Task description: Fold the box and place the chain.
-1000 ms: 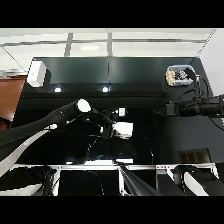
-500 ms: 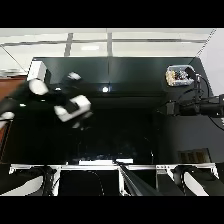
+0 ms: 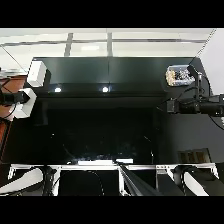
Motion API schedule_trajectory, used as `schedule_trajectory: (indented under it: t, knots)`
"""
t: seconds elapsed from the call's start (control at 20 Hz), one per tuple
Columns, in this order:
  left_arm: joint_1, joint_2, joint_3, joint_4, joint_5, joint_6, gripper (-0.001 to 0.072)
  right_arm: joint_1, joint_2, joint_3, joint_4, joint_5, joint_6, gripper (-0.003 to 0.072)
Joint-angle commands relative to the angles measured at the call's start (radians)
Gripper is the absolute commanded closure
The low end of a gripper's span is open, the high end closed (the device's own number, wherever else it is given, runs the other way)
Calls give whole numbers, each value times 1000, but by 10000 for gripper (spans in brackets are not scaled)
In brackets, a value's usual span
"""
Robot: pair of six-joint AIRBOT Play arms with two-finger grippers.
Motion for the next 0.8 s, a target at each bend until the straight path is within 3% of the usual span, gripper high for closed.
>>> schedule_trajectory:
  t: [0.0, 0.45, 0.5, 0.55, 0.6, 0.75]
  knots:
    - [14, -67, 42, -37, 116, 15, 418, -1, 0, -1, 0, -29, 1, 662]
    - [-81, -264, 239, -110, 100, 60, 416, -1, -1, -3, 1, -63, 1, 662]
    - [-81, -274, 250, -124, 99, 60, 372, -1, -1, -3, 1, -63, 1, 662]
    - [-81, -275, 259, -123, 99, 60, 73, -1, -1, -3, 2, -62, 1, 662]
    - [-80, -274, 277, -123, 89, 51, -2, -1, -1, -3, 4, -62, 1, 662]
    - [-79, -257, 414, -122, -18, 4, -1, 20, -1, -3, 6, -72, 0, 662]
